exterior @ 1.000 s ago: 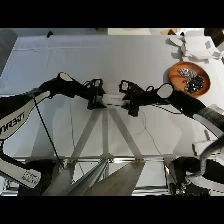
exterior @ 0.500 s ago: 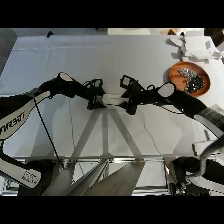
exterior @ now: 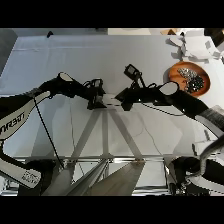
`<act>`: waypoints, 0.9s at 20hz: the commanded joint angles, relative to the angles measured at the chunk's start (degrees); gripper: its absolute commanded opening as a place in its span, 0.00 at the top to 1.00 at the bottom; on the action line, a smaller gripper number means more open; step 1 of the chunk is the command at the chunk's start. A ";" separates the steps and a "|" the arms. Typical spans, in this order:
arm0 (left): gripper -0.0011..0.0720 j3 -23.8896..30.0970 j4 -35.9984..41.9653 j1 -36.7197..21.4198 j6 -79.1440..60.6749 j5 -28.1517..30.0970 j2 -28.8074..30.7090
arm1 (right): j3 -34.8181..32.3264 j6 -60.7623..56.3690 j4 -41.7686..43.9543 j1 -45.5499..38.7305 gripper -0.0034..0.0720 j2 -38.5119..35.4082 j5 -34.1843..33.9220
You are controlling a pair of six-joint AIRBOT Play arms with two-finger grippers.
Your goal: Fold the box and place the chain.
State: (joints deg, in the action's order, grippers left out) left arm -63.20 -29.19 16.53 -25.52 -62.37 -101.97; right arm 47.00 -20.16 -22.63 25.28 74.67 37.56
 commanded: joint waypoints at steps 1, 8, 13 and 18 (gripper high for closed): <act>0.69 0.00 0.00 0.00 0.00 0.02 0.02 | 0.00 -12.79 4.11 0.00 0.94 1.66 -1.70; 0.69 0.00 0.00 0.00 0.00 0.02 0.02 | -0.11 -19.02 4.48 0.00 0.94 9.81 3.67; 0.69 0.00 0.00 0.00 0.00 0.02 0.02 | -0.13 -18.84 3.63 0.02 0.94 9.99 3.58; 0.69 0.00 0.00 0.00 0.00 0.00 0.02 | -0.17 -18.84 -0.96 0.02 0.94 10.36 3.28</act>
State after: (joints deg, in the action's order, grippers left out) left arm -63.20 -29.32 16.53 -25.65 -62.57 -101.97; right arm 46.89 -38.83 -20.88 25.26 84.77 40.80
